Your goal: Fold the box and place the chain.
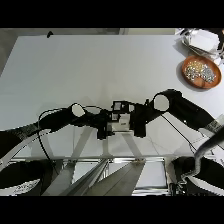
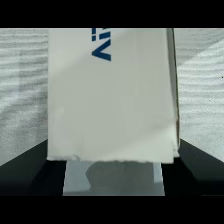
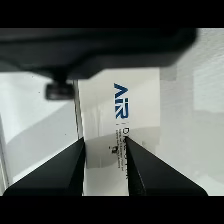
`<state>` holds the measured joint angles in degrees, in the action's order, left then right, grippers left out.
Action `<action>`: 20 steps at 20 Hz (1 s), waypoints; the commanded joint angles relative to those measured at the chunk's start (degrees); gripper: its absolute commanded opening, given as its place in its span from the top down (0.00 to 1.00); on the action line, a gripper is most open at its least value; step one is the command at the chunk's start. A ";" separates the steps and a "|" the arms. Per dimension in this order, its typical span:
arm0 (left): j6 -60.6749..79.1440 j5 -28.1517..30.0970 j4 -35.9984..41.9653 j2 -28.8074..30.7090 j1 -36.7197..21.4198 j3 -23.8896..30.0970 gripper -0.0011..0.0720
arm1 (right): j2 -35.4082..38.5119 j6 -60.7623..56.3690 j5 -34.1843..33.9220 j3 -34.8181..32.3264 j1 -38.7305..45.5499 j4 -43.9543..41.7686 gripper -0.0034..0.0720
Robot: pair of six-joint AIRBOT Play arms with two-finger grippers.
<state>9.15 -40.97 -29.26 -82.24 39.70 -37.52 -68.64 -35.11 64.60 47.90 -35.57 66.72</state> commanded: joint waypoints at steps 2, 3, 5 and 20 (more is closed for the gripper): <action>-0.15 -0.02 0.07 -0.04 0.02 0.00 0.56 | -0.04 -0.72 0.28 -0.59 -0.15 0.09 0.62; -0.15 -0.02 0.07 -0.04 0.02 0.02 0.56 | -0.02 -0.72 0.28 -0.59 -0.13 0.04 0.56; -0.17 -0.02 0.07 -0.04 0.02 0.00 0.56 | 1.36 -0.70 -0.44 -0.59 -0.13 -0.02 0.53; -0.15 -0.02 0.07 -0.04 0.02 0.00 0.56 | 9.03 17.16 -11.37 -13.62 8.15 -32.98 0.94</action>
